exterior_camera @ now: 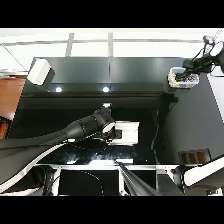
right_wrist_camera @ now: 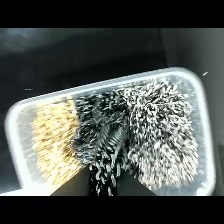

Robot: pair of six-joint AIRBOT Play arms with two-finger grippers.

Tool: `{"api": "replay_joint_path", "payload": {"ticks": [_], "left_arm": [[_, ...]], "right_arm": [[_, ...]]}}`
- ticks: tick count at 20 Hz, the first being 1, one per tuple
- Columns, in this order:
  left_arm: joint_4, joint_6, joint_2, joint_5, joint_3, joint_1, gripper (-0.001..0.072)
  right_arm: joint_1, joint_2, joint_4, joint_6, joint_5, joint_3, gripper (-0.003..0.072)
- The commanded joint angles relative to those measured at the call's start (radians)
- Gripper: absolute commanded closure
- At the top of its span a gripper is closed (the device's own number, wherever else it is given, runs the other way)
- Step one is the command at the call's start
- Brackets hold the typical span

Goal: Fold the box and place the chain.

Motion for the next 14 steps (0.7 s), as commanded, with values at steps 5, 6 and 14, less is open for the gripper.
{"api": "replay_joint_path", "payload": {"ticks": [5, 6, 14], "left_arm": [[-0.001, 0.0, 0.0, -0.001, 0.0, 0.001, 0.0677], [-0.001, 0.0, 0.0, -0.001, 0.0, 0.001, 0.0677], [-0.001, 0.0, 0.0, -0.003, 0.0, 0.0, 0.0677]], "right_arm": [[-0.024, 0.297, 0.187, -0.098, 0.074, -0.032, 0.0638], [-0.024, 0.354, 0.204, -0.107, 0.081, -0.06, 0.0638], [-0.017, 0.874, 0.366, -0.175, 0.13, -0.483, 0.0639]]}}
